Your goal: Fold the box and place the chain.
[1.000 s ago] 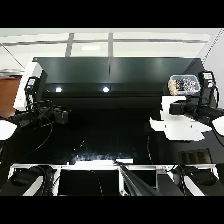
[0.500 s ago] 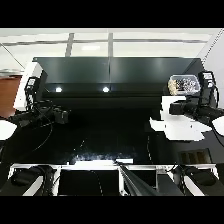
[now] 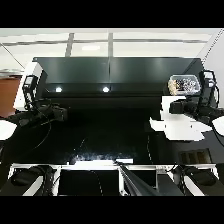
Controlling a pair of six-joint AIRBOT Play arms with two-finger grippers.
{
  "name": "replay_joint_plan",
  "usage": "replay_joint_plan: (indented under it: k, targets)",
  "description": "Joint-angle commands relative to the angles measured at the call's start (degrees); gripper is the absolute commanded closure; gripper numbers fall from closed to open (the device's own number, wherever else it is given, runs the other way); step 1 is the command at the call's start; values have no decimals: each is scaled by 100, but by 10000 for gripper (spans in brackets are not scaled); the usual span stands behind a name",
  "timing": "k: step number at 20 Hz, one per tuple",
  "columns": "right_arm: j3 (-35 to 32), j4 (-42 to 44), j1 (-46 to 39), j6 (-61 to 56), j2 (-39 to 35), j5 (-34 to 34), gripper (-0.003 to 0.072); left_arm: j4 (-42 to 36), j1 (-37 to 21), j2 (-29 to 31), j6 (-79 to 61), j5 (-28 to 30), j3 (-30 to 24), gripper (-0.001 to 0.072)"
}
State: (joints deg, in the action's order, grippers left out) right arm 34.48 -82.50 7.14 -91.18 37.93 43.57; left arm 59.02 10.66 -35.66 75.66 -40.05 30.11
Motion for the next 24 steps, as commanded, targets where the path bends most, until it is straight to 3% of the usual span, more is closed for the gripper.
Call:
replay_joint_plan:
  k: [1, 2, 3, 4, 5, 6, 7, 9, 10, 12, 14, 16, 20, 24]
  targets:
    - [-2, 166, 7, -15, -2, -433, 311, -330, 4, 2, 2, 695, -2, 678]
    - [-4, 149, 7, 17, 2, -369, -34, -391, 4, 0, 0, 780, -2, 675]
    - [-2, -127, -4, 28, 2, -273, -34, -400, 4, -9, -7, 881, -2, 563]
    - [0, -927, -98, -310, 4, -160, -34, -398, 4, -20, -28, 879, -2, 199]
    - [20, -2055, -356, -1259, 48, 114, -34, -391, 4, -39, -46, 879, -2, 1]
    - [90, -3086, -815, -2232, 149, 612, -34, -380, 4, -57, -44, 872, -2, 1]
    - [166, -3571, -1528, -2581, 302, 1019, -34, -380, 4, -61, -44, 870, -2, 1]
    - [201, -3261, -3233, -2164, 660, 990, -34, -404, 4, -63, -42, 835, -2, 1]
    - [223, -2750, -4037, -1794, 868, 931, -34, -404, 4, -63, -42, 822, -2, 1]
    - [254, -796, -5525, -201, 1274, 719, -34, -404, 4, -66, -42, 787, -2, 1]
    - [262, 1143, -6352, 1027, 1593, 621, -34, -404, 4, -66, -42, 785, -2, 2]
    - [492, 1897, -6647, 1803, 2116, 1036, -34, -402, 4, -68, -44, 789, -2, 1]
    - [1742, 2162, -6629, 3355, 3703, 3480, -34, -398, 4, -68, -46, 791, -2, 1]
    - [2618, 2177, -6476, 3587, 4472, 4155, -34, -402, 4, -68, -44, 785, -2, 2]
